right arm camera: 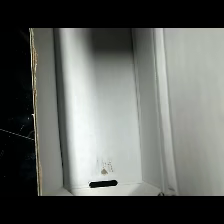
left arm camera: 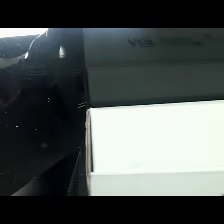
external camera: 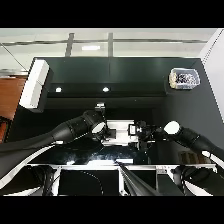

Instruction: Fold the box and place the chain.

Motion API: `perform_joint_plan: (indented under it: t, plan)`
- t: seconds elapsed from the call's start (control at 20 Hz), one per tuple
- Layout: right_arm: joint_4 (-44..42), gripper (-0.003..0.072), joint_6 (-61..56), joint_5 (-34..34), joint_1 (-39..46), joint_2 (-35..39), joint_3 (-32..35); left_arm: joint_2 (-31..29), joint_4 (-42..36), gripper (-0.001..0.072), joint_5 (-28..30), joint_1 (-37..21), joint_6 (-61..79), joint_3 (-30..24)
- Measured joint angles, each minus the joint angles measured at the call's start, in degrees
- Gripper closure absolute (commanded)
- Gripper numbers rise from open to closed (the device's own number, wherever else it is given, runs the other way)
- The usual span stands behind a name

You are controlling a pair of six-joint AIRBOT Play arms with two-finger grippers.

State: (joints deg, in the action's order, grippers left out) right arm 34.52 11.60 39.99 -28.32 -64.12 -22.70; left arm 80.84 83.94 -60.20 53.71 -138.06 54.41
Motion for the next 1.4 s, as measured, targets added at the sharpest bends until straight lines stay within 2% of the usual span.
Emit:
perform_joint_plan:
  t: [0.05,0.15,0.2,0.25,0.45,0.5,0.55,0.6,0.7,0.95,1.1,1.15,1.25,1.3,1.35,1.4]
  plan:
    - [0.0,0.0161,-0.02,0.0,0.0,0.0,0.0,0.02,-0.07,0.0513,0.04,0.07,-0.11,0.04]
    - [0.0,0.0161,0.0,0.0,0.0,0.0,0.0,0.07,-0.24,0.0576,-0.11,0.15,-0.35,0.09]
    - [0.0,0.0161,0.0,0.0,0.02,0.0,0.02,0.07,-0.37,0.0638,-0.26,0.17,-0.61,0.11]
    - [0.0,0.0161,0.0,0.0,0.0,0.0,0.0,0.07,-0.42,0.0659,-0.5,0.24,-0.87,0.11]
    - [0.02,0.0161,0.0,0.07,0.0,0.0,0.0,0.07,-0.42,0.0655,-0.33,0.76,-1.46,0.13]
    - [0.02,0.0161,0.0,0.07,0.02,0.0,0.0,0.07,-0.42,0.0586,-0.28,0.85,-1.49,0.13]
    - [0.02,0.0161,0.0,0.07,0.02,0.0,0.0,0.07,-0.68,0.0442,-0.24,0.92,-1.38,0.13]
    - [0.02,0.0161,0.0,0.04,0.0,0.0,0.0,0.07,-1.22,0.0335,0.37,1.01,-1.38,0.15]
    - [0.0,0.0161,-0.02,0.02,0.02,0.0,0.0,0.07,-1.27,0.0304,0.44,1.01,-1.4,0.24]
    - [0.0,0.0161,0.0,0.02,0.0,0.0,0.0,0.07,-0.74,0.0308,-0.28,1.01,-1.51,0.68]
    - [0.0,0.0161,-0.02,0.02,0.0,0.0,0.0,0.11,-0.26,0.0337,-0.24,1.01,-1.64,0.76]
    - [0.02,0.0161,0.0,0.02,0.0,0.0,0.0,0.13,-0.15,0.0405,-0.09,1.01,-1.66,0.79]
    - [0.0,0.0161,0.0,0.0,0.0,0.0,0.0,0.24,0.26,0.0451,0.02,1.01,-1.66,0.81]
    - [0.0,0.0161,-0.02,0.02,0.0,0.0,0.0,0.26,0.37,0.0575,0.07,1.01,-1.68,0.81]
    - [0.0,0.0161,-0.02,0.02,0.0,0.0,0.0,0.28,0.66,0.0668,-0.48,1.01,-1.77,0.79]
    - [0.02,0.0161,-0.02,0.02,0.02,0.0,0.0,0.28,1.09,0.0678,-0.07,0.98,-1.79,0.79]
